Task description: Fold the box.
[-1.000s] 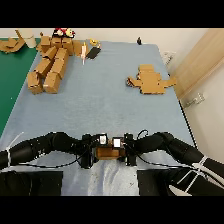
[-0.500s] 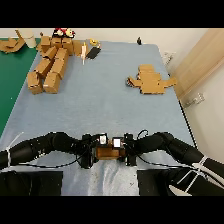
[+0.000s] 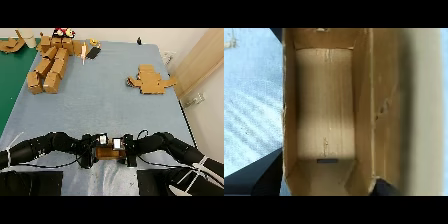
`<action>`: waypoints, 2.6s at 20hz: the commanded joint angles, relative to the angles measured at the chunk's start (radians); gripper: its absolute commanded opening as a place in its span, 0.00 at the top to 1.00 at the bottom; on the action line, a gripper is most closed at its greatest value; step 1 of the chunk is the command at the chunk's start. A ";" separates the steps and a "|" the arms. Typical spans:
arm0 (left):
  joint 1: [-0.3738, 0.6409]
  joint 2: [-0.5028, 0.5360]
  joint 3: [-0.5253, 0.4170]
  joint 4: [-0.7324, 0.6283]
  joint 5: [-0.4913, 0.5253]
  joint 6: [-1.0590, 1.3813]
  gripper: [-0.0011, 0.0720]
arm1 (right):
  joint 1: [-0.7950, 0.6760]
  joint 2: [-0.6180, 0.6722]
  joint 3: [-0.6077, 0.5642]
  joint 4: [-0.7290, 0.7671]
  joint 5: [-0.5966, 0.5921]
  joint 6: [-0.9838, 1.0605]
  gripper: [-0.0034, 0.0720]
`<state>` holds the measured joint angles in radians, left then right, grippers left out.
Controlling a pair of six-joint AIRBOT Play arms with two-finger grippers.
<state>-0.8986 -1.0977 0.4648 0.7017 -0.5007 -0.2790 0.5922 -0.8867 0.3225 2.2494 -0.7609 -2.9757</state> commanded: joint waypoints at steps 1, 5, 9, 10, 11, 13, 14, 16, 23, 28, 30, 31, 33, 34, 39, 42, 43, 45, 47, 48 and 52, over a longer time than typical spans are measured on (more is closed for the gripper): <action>0.001 0.000 0.000 0.001 0.000 0.001 0.28 | -0.013 0.021 0.000 -0.007 -0.008 0.020 0.02; 0.001 0.000 0.000 0.000 0.001 0.001 0.28 | -0.013 0.080 0.000 -0.038 -0.034 0.050 0.02; 0.001 0.000 0.000 0.000 0.000 0.001 0.28 | -0.013 0.091 0.000 -0.062 -0.059 0.089 0.02; 0.001 0.000 0.000 0.000 0.001 0.001 0.28 | -0.013 0.090 0.000 -0.062 -0.064 0.089 0.02; 0.001 0.000 0.000 0.001 0.000 0.001 0.28 | -0.013 0.090 0.000 -0.063 -0.069 0.089 0.02; 0.001 0.000 0.000 0.000 0.000 0.001 0.28 | -0.013 0.092 0.000 -0.063 -0.081 0.089 0.02; 0.001 0.000 0.000 0.001 0.000 0.001 0.28 | -0.013 0.097 0.000 -0.066 -0.087 0.090 0.02; 0.001 0.000 0.000 0.000 0.001 0.001 0.28 | -0.013 0.118 0.000 -0.085 -0.086 0.097 0.02; 0.001 0.000 0.000 0.000 0.000 0.001 0.28 | -0.013 0.214 0.000 -0.243 -0.087 0.230 0.02; 0.001 0.000 0.000 0.000 0.000 0.001 0.28 | -0.013 0.300 0.000 -0.283 -0.086 0.307 0.02; 0.001 0.000 0.000 0.001 0.001 0.001 0.28 | -0.013 0.338 0.000 -0.311 -0.086 0.406 0.02; 0.001 0.000 0.000 0.001 0.000 0.001 0.28 | -0.013 0.355 0.000 -0.325 -0.086 0.461 0.02; 0.001 0.000 0.000 0.000 0.000 0.001 0.28 | -0.013 0.382 0.000 -0.307 -0.087 0.555 0.02; 0.001 0.000 0.000 0.001 0.000 0.001 0.28 | -0.013 0.388 0.000 -0.267 -0.088 0.601 0.02; 0.001 0.000 0.000 0.001 0.000 0.001 0.28 | -0.013 0.387 0.000 -0.162 -0.160 0.812 0.02; 0.001 0.000 0.000 0.000 0.000 0.001 0.28 | -0.013 0.389 0.000 -0.154 -0.259 0.971 0.02; 0.001 0.000 0.000 0.000 0.000 0.001 0.28 | -0.013 0.389 0.000 -0.146 -0.287 1.027 0.02; 0.001 0.000 0.000 0.001 0.000 0.001 0.28 | -0.012 0.389 0.000 -0.089 -0.330 1.127 0.02; 0.001 0.000 0.000 0.000 0.000 0.001 0.28 | -0.012 0.388 0.000 -0.060 -0.359 1.194 0.02; 0.001 0.000 0.000 0.000 0.001 0.001 0.28 | -0.012 0.387 0.000 -0.051 -0.359 1.224 0.02; 0.001 0.000 0.000 0.001 0.001 0.001 0.28 | -0.012 0.387 0.000 -0.027 -0.348 1.317 0.02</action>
<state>-0.8986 -1.0977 0.4648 0.7021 -0.5003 -0.2779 0.5797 -0.4988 0.3218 2.1956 -1.1019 -1.7588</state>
